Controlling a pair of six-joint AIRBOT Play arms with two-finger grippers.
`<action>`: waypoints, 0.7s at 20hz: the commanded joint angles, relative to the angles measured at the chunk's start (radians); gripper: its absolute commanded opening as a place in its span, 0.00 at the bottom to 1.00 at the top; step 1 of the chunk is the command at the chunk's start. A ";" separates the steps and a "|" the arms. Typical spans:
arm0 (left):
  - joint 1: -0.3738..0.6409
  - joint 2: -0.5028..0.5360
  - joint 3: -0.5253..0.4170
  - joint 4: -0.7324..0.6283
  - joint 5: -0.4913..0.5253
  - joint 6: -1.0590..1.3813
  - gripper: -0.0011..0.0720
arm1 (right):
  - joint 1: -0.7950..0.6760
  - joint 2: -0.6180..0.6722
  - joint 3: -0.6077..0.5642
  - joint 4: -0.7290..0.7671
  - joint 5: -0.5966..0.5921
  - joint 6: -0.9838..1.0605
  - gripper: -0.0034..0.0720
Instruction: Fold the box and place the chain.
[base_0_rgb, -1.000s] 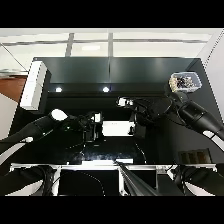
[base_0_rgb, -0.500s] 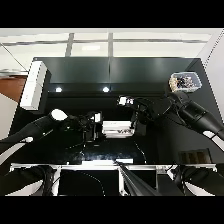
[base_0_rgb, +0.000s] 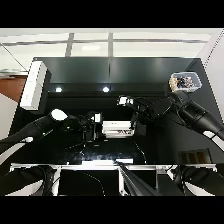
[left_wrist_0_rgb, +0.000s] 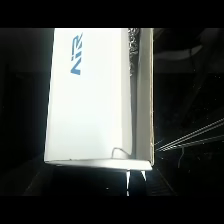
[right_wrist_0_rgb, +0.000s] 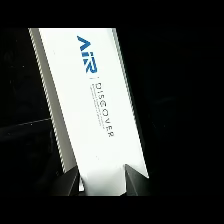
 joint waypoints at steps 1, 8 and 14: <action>-0.001 -0.001 0.000 0.000 0.000 -0.002 0.56 | 0.001 0.001 0.000 0.005 -0.011 0.001 0.46; -0.001 -0.001 0.000 0.000 0.000 -0.002 0.56 | 0.001 0.000 0.000 -0.006 -0.012 0.009 0.59; -0.001 -0.001 0.000 0.000 0.000 -0.002 0.56 | 0.001 0.000 0.000 -0.006 -0.011 0.008 0.46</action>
